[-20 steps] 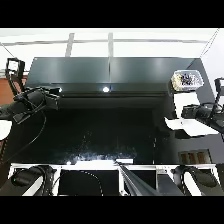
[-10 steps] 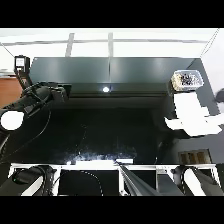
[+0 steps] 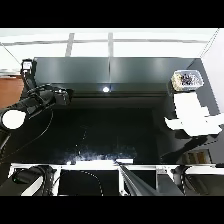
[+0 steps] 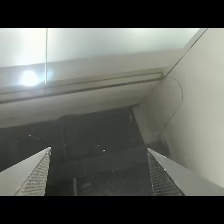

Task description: Fold the box and place the chain.

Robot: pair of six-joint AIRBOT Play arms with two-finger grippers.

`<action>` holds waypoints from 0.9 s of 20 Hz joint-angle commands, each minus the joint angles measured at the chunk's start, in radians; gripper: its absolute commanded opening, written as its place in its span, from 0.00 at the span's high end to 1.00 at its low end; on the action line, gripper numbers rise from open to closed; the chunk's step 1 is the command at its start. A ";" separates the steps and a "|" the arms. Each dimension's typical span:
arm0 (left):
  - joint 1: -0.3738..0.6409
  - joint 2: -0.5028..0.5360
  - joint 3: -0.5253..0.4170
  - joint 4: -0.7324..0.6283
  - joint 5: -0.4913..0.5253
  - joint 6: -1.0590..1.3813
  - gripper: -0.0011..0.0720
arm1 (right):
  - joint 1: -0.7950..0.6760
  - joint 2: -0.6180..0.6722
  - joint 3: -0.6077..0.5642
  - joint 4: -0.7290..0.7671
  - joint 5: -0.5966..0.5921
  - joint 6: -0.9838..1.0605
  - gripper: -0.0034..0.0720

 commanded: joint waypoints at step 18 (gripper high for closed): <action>0.000 -0.001 0.001 -0.001 -0.054 0.000 0.02 | 0.080 -0.157 0.111 0.008 0.340 -0.198 0.69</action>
